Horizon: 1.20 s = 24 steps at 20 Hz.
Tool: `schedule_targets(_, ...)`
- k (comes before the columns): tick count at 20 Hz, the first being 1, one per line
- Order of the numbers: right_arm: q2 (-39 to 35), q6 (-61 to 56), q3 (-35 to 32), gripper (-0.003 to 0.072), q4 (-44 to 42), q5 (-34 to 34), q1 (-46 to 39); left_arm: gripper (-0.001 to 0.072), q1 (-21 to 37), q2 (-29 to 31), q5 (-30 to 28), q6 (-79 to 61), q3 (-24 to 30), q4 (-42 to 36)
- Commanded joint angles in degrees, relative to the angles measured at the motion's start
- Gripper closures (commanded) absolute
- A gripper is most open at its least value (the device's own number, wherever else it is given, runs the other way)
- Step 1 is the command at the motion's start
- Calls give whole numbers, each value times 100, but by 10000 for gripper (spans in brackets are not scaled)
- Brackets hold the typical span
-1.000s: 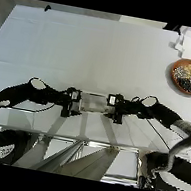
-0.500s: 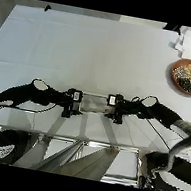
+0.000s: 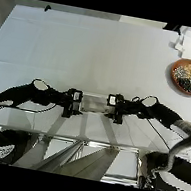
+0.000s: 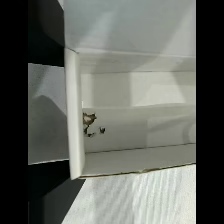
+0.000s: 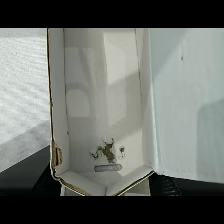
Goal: Fold the box and place the chain.
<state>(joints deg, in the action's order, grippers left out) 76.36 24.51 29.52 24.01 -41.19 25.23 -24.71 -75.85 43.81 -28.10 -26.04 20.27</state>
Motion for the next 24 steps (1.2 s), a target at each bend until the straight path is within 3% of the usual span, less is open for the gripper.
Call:
schedule_targets(1,-4,-2,0,386,-4,2,0,455,-2,-4,-7,0,2,-11)
schedule_targets(12,-4,-4,0,386,-11,-2,0,455,-2,-4,-7,2,2,-11)
schedule_targets(16,-4,-57,0,382,61,-286,0,455,-2,-4,-7,2,2,-11)
schedule_targets(17,-7,-66,2,308,107,-404,0,455,-2,-4,-7,2,2,-11)
schedule_targets(19,-17,-326,2,11,122,-485,0,455,-2,-4,-7,2,2,-11)
schedule_targets(20,-17,-577,0,-32,140,-485,0,455,-2,-4,-7,2,2,-11)
schedule_targets(24,-256,-1408,0,-32,879,-658,0,455,-2,-4,-7,2,2,-11)
